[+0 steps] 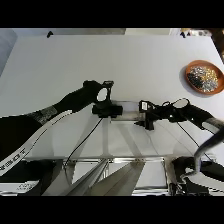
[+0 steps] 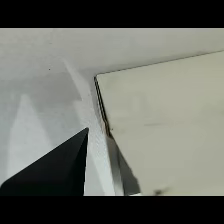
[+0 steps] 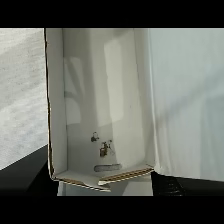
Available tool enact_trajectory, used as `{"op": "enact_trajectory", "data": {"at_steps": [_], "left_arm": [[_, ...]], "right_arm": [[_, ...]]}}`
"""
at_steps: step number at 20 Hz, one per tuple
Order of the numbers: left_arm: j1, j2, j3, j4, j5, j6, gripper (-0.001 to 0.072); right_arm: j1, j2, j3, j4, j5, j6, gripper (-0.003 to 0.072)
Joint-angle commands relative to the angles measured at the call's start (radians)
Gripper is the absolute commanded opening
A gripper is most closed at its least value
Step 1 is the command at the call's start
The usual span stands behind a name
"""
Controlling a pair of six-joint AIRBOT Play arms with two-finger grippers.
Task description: Fold the box and place the chain.
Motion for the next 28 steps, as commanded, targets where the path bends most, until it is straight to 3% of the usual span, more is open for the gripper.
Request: {"op": "enact_trajectory", "data": {"at_steps": [1, 6, 8, 17, 20, 23, 25, 26, 28], "left_arm": [[0.01, 0.018, 0.001, -0.006, 0.011, 0.018, 0.0359], [-0.002, -0.013, 0.001, -0.006, 0.002, 0.016, 0.0333], [-0.005, -0.022, 0.001, -0.004, 0.001, 0.01, 0.0248], [-0.02, -0.04, 0.001, -0.024, 0.003, 0.006, 0.024], [-0.023, -0.04, 0.001, -0.021, 0.003, -0.036, 0.0018], [-0.026, -0.04, 0.001, -0.023, 0.003, -0.041, 0.0007], [-0.027, -0.038, 0.001, -0.023, 0.003, -0.05, 0.0022], [-0.027, -0.035, 0.001, -0.024, 0.003, -0.05, 0.0109], [-0.026, -0.022, 0.001, -0.024, 0.003, -0.045, 0.0369]], "right_arm": [[0.0, 0.001, 0.0, 0.002, 0.002, 0.003, 0.0298], [0.0, 0.001, 0.0, 0.002, 0.002, 0.003, 0.0298], [0.0, 0.001, 0.0, 0.002, 0.002, 0.003, 0.0297], [0.0, 0.001, 0.0, 0.002, 0.002, 0.003, 0.0298], [0.0, 0.001, 0.0, 0.002, 0.002, 0.003, 0.0298], [0.0, 0.001, 0.0, 0.002, 0.002, 0.003, 0.0298], [0.0, 0.001, 0.0, 0.002, 0.002, 0.003, 0.0298], [0.0, 0.001, 0.0, 0.002, 0.002, 0.003, 0.0298], [0.0, 0.001, 0.0, 0.002, 0.002, 0.003, 0.0298]]}}
